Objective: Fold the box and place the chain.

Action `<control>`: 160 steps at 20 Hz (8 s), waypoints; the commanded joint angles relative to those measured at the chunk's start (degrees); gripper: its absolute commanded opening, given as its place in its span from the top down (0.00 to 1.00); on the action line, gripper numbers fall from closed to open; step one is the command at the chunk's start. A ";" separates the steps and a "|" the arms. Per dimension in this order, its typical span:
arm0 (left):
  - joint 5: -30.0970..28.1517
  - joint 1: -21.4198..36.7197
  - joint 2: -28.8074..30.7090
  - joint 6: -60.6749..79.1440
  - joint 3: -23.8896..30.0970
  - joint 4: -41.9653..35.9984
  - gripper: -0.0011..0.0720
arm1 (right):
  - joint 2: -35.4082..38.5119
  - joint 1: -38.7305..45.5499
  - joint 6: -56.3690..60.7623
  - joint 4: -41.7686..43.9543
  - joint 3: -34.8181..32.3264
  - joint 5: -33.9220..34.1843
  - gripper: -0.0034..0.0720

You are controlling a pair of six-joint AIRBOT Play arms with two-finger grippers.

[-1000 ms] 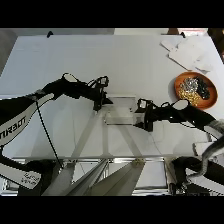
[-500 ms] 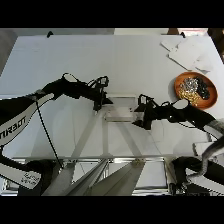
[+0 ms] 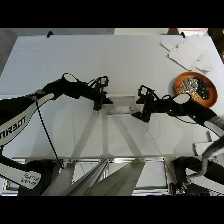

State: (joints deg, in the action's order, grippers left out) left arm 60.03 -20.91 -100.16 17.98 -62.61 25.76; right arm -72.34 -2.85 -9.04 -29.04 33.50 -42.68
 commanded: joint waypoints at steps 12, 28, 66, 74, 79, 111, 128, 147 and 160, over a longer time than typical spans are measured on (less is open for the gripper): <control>0.15 -0.02 -0.04 0.02 0.04 0.02 0.97 | -11.78 0.13 -5.53 -3.23 10.71 -7.52 0.04; 0.15 -0.04 -0.02 0.02 0.04 0.02 0.97 | -19.39 0.11 -10.95 -3.56 11.91 -14.53 0.04; 0.15 -0.02 -0.02 0.00 0.02 -0.02 0.97 | -19.39 0.07 -10.97 -3.54 11.91 -14.99 0.35; 0.24 -0.02 -0.02 -1.40 0.02 0.00 0.97 | -19.39 0.07 -10.97 -3.54 11.91 -14.99 0.35; -0.07 0.04 0.00 -1.44 0.02 0.02 0.49 | -19.39 0.07 -10.97 -3.54 11.91 -14.99 0.35; 16.00 0.09 23.23 -28.28 5.60 6.51 0.97 | -19.39 0.07 -10.97 -3.54 11.91 -14.99 0.35; -16.31 -1.20 6.38 -26.18 5.64 -5.29 0.97 | -19.39 0.07 -10.97 -3.54 11.91 -15.02 0.35; 9.90 1.55 19.82 -32.63 5.81 11.93 0.97 | -19.39 0.07 -10.97 -3.54 11.91 -14.99 0.35; 4.13 -1.11 16.79 -52.76 8.50 41.70 0.98 | -19.39 0.07 -10.97 -3.54 11.91 -14.99 0.35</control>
State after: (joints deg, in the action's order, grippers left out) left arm 66.74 -21.93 -83.22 -26.02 -54.19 55.94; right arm -91.77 -2.83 -20.01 -32.58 45.34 -57.67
